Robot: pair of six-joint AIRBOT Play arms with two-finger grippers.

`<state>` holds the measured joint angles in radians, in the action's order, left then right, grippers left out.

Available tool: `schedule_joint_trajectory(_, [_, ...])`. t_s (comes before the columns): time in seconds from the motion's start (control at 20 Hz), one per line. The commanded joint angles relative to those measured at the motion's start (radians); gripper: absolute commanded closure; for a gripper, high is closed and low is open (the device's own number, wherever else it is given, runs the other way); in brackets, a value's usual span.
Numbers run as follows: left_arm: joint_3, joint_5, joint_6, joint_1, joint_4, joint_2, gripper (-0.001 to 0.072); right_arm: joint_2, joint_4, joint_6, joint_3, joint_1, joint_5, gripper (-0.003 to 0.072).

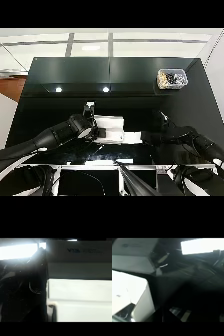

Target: Fold the box and place the chain.

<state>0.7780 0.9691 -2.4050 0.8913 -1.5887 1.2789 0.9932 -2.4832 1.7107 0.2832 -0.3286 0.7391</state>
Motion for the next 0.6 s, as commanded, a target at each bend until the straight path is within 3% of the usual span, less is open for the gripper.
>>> schedule_joint_trajectory(0.0, [-0.001,0.000,0.000,0.000,0.000,0.000,0.0677,0.030,-0.046,0.010,0.044,-0.065,-0.048,0.0665])
schedule_joint_trajectory(0.05, [-0.001,0.000,0.000,0.000,0.000,0.000,0.0677,0.034,-0.051,0.010,0.062,-0.066,-0.029,0.0661])
schedule_joint_trajectory(0.1, [-0.001,0.000,0.000,0.000,0.000,0.000,0.0677,0.034,-0.054,0.011,0.077,-0.066,-0.006,0.0585])
schedule_joint_trajectory(0.15, [-0.001,0.000,0.000,0.000,0.000,0.000,0.0678,0.034,-0.051,0.014,0.098,-0.066,0.031,0.0305])
schedule_joint_trajectory(0.3, [-0.001,0.000,0.000,0.000,0.000,0.000,0.0677,0.034,-0.049,0.059,0.162,-0.066,0.143,0.0077])
schedule_joint_trajectory(0.55, [-0.001,0.000,0.006,0.000,0.000,0.000,0.0677,0.034,-0.053,0.058,0.191,-0.067,0.146,0.0069])
